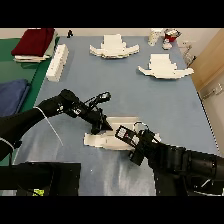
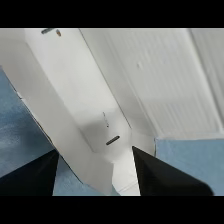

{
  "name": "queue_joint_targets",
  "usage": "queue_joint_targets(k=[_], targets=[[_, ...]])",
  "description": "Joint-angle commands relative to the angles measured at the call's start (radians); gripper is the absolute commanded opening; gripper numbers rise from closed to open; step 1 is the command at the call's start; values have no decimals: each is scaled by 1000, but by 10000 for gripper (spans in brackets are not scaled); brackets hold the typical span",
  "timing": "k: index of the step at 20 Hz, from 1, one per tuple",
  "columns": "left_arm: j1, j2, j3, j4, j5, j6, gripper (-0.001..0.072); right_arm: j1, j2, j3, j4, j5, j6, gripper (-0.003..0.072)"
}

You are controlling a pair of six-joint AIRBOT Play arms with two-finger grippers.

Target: Fold the box.

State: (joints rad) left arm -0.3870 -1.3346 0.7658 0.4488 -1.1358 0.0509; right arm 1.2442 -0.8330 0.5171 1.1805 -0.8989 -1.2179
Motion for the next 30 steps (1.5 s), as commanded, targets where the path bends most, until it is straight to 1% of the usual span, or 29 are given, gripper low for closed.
queue_joint_targets(k=[1, 3, 5, 7, 8, 11, 13, 15, 16, 18, 20, 25, 30], targets=[[0, 0, 0, 0, 0, 0, 15, -40, 31, 2, -12, -17, 13, 720], [0, 0, 0, 0, 0, 0, 15, -87, 30, 2, 28, -7, -51, 720], [0, 0, 0, 0, 0, 0, 15, -159, 30, 2, 96, 30, -196, 720], [0, 0, 0, 0, 0, 0, 14, -246, 30, 0, 207, 71, -389, 720], [0, 0, 0, 0, 0, 0, 15, -298, 30, -1, 291, 89, -516, 720], [0, 0, 0, 0, 0, 0, 15, -465, 30, -30, 605, 129, -937, 720], [0, 0, 0, 0, 0, 0, 15, -563, 28, -62, 805, 132, -1226, 720], [0, 0, 0, 0, 0, 0, 14, -651, 27, -95, 945, 134, -1464, 720], [0, 0, 0, 0, 0, 0, 14, -684, 21, -104, 981, 132, -1524, 720], [0, 0, 0, 0, 0, 0, 14, -727, 0, -112, 1019, 126, -1590, 720], [0, 0, 0, 0, 0, 0, 15, -732, -28, -111, 1032, 127, -1630, 720], [0, 0, 0, 0, 0, 0, 15, -733, -101, -111, 1069, 127, -1648, 720], [0, 0, 0, 0, 0, 0, 15, -733, -103, -111, 1067, 135, -1648, 720]])
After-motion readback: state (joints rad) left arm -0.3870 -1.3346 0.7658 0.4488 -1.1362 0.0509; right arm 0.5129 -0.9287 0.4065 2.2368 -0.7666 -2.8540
